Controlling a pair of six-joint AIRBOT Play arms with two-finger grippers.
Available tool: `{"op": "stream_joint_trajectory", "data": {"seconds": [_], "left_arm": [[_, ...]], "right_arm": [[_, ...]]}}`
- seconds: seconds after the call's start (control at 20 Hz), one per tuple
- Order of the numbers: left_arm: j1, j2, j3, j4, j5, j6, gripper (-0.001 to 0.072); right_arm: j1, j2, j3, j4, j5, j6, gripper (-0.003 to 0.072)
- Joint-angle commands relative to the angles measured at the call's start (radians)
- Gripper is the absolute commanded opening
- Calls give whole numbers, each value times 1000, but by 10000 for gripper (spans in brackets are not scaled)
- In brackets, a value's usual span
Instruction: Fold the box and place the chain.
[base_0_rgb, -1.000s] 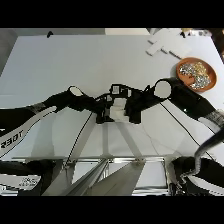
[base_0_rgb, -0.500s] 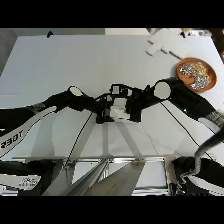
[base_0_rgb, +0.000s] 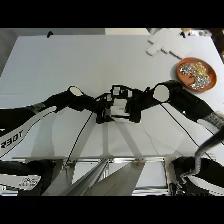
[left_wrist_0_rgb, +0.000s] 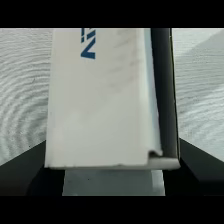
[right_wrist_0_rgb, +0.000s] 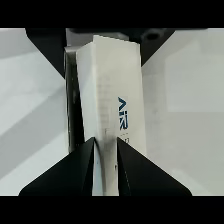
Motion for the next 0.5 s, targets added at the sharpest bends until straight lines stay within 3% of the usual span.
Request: {"op": "stream_joint_trajectory", "data": {"seconds": [0.0,0.45], "left_arm": [[0,0,0,3,-5,2,99],[0,0,0,3,-5,2,99]], "right_arm": [[0,0,-8,0,-21,3,128],[0,0,-42,40,39,3,129]]}}
